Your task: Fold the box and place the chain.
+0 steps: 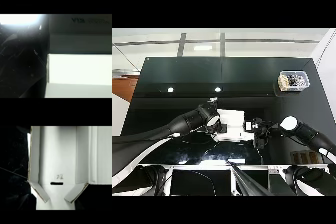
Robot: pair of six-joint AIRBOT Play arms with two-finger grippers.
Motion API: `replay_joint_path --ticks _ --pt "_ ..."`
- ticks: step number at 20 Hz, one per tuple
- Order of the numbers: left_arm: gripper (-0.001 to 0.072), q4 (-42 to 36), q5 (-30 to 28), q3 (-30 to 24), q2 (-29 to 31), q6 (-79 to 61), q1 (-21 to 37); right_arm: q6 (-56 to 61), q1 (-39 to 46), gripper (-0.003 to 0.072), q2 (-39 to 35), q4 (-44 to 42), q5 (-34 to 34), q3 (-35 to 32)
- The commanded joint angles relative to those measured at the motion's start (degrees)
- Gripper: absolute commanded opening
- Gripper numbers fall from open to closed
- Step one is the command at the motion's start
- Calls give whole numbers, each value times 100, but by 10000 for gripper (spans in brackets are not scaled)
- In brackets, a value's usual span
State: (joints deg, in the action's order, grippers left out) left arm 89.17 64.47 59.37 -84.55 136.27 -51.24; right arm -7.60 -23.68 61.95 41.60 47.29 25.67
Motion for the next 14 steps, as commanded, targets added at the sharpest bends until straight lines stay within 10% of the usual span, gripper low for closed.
replay_joint_path --ticks 1,3,5,14 --pt "27 -35 -107 -33 2 33 -2 -57 -17 543 -2 -111 -118 4" --pt "27 -81 -136 -33 2 33 0 -57 -50 540 -2 -111 -214 4" --pt "27 -81 -118 -33 2 31 0 -31 -50 346 -2 -160 -208 4" --pt "27 -138 -114 -33 2 28 -2 420 -122 167 -2 -756 -155 4"
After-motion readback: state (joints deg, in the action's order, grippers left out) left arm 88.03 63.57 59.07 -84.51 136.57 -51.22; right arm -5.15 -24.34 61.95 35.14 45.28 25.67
